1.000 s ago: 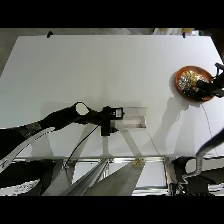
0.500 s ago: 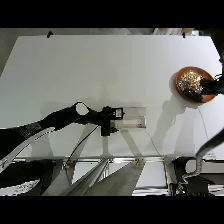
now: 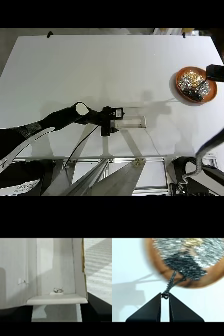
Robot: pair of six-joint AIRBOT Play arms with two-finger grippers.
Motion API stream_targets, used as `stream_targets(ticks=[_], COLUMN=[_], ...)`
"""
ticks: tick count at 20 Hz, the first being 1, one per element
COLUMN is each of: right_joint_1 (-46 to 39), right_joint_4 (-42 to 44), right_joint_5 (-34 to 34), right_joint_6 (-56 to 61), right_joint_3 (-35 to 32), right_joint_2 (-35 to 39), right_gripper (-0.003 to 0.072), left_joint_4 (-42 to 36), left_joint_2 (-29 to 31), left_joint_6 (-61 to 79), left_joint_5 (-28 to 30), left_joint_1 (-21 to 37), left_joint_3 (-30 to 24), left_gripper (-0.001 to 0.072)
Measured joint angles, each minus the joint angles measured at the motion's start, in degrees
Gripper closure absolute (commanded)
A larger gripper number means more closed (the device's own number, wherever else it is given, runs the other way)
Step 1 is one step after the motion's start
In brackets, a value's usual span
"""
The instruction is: Fold the box and place the chain.
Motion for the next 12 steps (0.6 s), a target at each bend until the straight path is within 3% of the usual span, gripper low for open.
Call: stream_targets(ticks=[7, 12], right_joint_1=[16.9, 30.3], right_joint_4=[5.4, 8.4], right_joint_5=[8.3, 10.4], right_joint_6=[0.0, 2.3], right_joint_3=[0.0, -0.1], right_joint_2=[12.6, 17.0], right_gripper=[0.0676, 0.0675], left_joint_4=[0.0, 0.0], left_joint_2=[0.0, 0.0], left_joint_6=[0.0, 0.0], left_joint_5=[0.0, 0.0], left_joint_1=[0.0, 0.0], left_joint_3=[0.0, 0.0], left_gripper=[0.0502, 0.0502])
